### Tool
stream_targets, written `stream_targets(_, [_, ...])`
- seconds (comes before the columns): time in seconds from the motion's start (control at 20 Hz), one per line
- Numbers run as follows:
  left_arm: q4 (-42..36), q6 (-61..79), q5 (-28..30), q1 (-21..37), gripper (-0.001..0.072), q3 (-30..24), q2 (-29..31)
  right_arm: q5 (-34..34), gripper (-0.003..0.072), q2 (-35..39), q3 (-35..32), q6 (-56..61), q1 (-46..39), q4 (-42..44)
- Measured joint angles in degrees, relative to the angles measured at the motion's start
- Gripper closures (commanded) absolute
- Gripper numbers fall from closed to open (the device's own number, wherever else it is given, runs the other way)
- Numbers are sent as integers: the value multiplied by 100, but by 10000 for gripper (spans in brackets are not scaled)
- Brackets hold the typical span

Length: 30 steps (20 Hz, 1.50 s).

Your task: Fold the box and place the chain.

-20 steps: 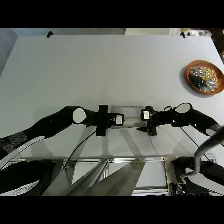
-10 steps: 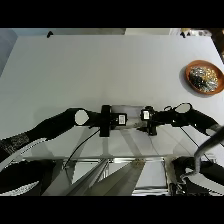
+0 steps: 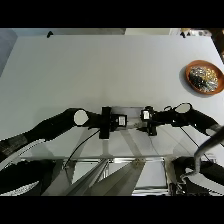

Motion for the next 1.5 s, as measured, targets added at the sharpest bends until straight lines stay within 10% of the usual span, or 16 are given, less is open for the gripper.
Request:
stream_targets(0.05, [28, -72, -76, 24, 711, 0, 83, 0, 287, 0, 0, 7, 0, 2])
stream_targets(0.7, [1154, -5132, -1456, 1329, 706, -203, 1355, -2, 287, 0, 0, 13, 0, 7])
stream_targets(1.5, [37, -6929, -444, 1613, 706, -1550, 1119, 0, 287, 0, 0, 11, 0, 4])
